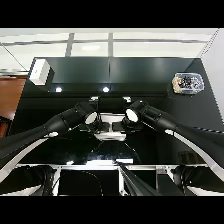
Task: Fold the box and place the chain.
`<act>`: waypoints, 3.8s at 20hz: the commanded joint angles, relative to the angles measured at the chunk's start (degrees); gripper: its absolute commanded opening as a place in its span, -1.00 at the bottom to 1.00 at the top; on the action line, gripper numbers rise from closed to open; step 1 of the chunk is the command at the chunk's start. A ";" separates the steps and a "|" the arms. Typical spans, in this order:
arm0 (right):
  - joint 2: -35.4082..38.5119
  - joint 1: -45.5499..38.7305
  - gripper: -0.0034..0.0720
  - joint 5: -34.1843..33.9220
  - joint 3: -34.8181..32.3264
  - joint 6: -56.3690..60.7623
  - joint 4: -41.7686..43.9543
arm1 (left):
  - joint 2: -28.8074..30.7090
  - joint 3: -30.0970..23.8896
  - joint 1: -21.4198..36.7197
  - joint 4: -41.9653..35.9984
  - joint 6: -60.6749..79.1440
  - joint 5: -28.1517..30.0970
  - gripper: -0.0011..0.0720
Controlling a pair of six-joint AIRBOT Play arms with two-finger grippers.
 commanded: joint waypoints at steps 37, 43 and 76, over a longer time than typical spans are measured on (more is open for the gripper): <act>26.60 -9.57 -0.02 19.89 -2.38 -6.51 -28.52 | 0.00 0.02 -0.02 0.00 -0.04 -0.81 -0.89; 28.22 -34.77 -0.02 -7.87 -14.80 -6.27 -37.24 | 0.02 0.02 -0.02 -0.02 -0.04 -0.90 -0.89; -21.35 -59.84 -0.89 -0.37 39.19 -28.72 -9.27 | 0.02 0.02 -0.02 -0.04 -0.04 -0.85 -0.89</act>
